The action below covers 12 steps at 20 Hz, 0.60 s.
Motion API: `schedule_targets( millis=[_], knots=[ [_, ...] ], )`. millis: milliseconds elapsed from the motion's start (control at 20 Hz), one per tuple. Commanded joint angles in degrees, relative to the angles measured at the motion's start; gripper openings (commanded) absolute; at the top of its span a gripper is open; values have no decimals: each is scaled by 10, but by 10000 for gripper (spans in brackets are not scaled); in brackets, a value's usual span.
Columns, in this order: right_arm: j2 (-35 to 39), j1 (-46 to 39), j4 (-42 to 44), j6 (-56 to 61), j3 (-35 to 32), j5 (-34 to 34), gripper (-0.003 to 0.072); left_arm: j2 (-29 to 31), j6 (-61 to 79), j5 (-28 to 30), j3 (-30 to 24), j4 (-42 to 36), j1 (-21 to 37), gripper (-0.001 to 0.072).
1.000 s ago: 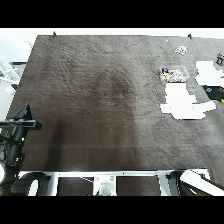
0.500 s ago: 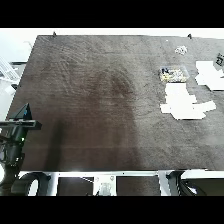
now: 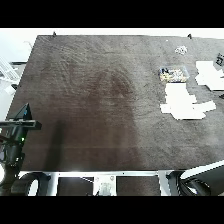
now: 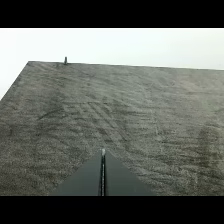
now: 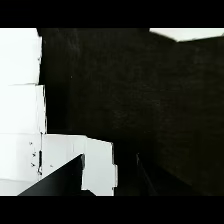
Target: Fold the box and place the chain.
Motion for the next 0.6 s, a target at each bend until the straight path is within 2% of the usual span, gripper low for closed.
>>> schedule_targets(
  millis=[0, 300, 550],
  knots=[
    [-35, 0, -15, -7, 13, 8, 416, 0, 0, 0, 0, 0, 0, 19],
    [-45, 1, -15, -22, 3, 15, 416, 0, 0, 0, 0, 0, 0, 18],
    [-58, 2, -11, -35, 1, 65, 416, 0, 0, 0, 0, 0, 0, 19]
  ],
)
